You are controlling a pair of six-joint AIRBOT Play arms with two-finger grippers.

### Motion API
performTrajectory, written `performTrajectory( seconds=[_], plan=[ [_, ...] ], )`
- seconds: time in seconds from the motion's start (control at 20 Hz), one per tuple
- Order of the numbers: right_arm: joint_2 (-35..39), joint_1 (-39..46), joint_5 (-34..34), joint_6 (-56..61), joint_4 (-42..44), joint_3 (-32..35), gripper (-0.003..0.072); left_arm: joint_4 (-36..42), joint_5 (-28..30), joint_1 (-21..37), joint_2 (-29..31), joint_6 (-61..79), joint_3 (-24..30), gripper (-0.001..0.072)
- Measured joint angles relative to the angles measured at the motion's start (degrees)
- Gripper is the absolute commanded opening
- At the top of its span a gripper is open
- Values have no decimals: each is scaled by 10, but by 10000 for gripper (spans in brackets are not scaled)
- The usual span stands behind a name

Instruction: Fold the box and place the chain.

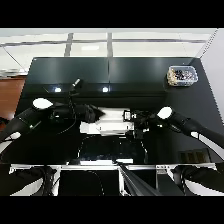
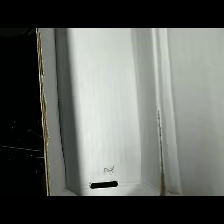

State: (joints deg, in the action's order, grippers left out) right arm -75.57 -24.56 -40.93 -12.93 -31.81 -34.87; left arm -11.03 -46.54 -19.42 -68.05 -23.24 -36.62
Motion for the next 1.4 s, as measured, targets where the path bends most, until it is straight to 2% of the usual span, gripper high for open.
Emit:
performTrajectory(
  seconds=[0.1, 0.2, 0.4, 0.6, 0.75, 0.9, 1.05, 1.15, 1.2, 1.25, 1.3, 1.4],
  plan=[
    [0, 0, 0, 0, 0, 0, 24, 26, 61, -9, -13, 28, 4, 29],
    [0, 0, 0, 0, 0, 0, 24, 21, 80, -14, -35, 40, 6, 29],
    [0, 0, 0, 0, 0, 0, 24, 3, 54, -17, -89, 36, 7, 27],
    [0, 0, 0, 0, 0, 0, 24, -9, 34, -7, -103, 34, -1, 26],
    [0, 0, 0, 0, 0, 0, 24, -24, 4, 16, -67, 34, -22, 25],
    [0, 0, 0, 0, 0, 0, 24, -39, -20, 34, 15, 34, -33, 27],
    [0, 0, 0, 0, 0, 0, 24, -75, -28, 40, 103, 36, -13, 30],
    [0, 0, 0, 0, 0, 0, 24, -118, -40, 42, 139, 66, 14, 30],
    [0, 0, 0, 0, 0, 0, 24, -145, -51, 43, 148, 84, 25, 61],
    [0, 0, 0, 0, 0, 0, 24, -177, -63, 43, 155, 103, 34, 345],
    [0, 0, 0, 0, 0, 0, 24, -204, -71, 40, 159, 122, 41, 711],
    [0, 0, 0, 0, 0, 0, 24, -262, -74, 31, 160, 158, 49, 708]
  ],
)
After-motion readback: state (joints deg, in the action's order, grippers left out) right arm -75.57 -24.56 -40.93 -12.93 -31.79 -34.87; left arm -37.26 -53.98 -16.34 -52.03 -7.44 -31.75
